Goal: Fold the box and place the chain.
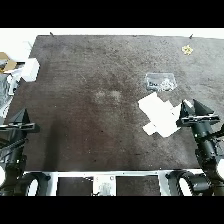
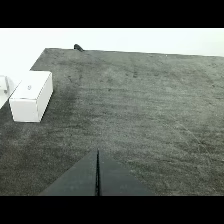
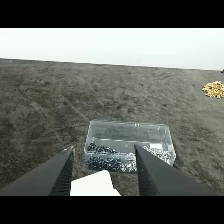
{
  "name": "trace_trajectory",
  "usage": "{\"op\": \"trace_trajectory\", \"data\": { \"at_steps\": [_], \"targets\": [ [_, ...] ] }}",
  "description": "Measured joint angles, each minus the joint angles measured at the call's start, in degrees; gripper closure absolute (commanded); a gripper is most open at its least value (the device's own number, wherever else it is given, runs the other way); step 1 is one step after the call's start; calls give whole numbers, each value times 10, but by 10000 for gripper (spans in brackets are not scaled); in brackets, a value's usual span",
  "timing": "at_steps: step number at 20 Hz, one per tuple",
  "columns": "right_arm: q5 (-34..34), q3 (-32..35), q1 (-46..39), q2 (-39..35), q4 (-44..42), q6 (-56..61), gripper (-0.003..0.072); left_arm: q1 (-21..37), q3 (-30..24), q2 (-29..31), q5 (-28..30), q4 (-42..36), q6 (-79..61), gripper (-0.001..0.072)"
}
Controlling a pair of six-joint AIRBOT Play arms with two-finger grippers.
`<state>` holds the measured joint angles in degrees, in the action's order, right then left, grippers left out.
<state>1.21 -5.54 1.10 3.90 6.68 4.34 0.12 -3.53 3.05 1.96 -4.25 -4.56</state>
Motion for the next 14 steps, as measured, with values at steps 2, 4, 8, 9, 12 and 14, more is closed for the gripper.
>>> {"op": "trace_trajectory", "data": {
  "at_steps": [2,4,8,9,12,14],
  "targets": [
    [0,0,0,0,0,0,260,0,0,0,0,0,0,700],
    [0,0,0,0,0,0,259,0,0,0,0,0,0,700],
    [-1,-5,0,0,-1,0,258,0,0,0,0,0,0,700],
    [-3,-9,0,0,-1,0,258,0,0,0,0,0,0,700],
    [-8,-31,0,4,0,0,258,0,0,0,0,0,0,700],
    [-10,-57,0,23,4,0,259,0,0,0,0,0,0,700]
  ]
}}
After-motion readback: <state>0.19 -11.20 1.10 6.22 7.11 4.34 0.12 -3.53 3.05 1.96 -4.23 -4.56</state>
